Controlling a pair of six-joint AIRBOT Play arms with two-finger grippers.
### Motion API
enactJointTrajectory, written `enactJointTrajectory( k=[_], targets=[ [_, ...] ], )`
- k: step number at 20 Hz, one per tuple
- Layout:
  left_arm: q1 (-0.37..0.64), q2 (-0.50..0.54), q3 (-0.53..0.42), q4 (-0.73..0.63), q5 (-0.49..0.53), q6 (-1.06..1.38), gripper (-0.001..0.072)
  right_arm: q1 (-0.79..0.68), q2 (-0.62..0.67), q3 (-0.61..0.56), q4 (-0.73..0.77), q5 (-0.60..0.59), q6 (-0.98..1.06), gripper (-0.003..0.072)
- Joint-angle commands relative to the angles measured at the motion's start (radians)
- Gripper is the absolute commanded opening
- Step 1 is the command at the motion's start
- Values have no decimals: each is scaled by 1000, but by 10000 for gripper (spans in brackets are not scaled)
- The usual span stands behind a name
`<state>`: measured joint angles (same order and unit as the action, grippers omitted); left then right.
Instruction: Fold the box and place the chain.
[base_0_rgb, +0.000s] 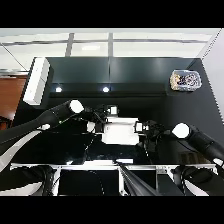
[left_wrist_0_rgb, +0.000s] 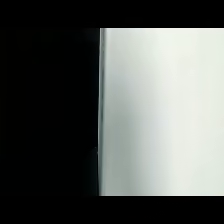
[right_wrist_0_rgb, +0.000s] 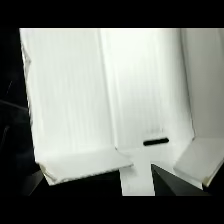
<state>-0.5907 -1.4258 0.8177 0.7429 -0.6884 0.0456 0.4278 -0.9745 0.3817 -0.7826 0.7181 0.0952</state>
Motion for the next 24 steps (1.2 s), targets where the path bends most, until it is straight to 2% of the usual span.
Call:
enactJointTrajectory(
  k=[1, 9, 13, 20, 24],
  targets=[
    [1, 0, 1, 0, -1, -2, 27, 23, -14, 1, 92, -54, -10, 701],
    [1, 0, 1, 0, -1, -1, 27, -4, 78, 7, 105, -74, 5, 700],
    [0, 0, 1, -1, 0, -1, 27, -5, 77, 16, 97, -114, -129, 701],
    [0, 0, 1, 0, 0, -1, 27, -15, 69, 41, 102, -137, -146, 701],
    [0, 0, 1, 0, -1, -1, 27, -58, 35, 51, 163, -113, -176, 701]
  ],
)
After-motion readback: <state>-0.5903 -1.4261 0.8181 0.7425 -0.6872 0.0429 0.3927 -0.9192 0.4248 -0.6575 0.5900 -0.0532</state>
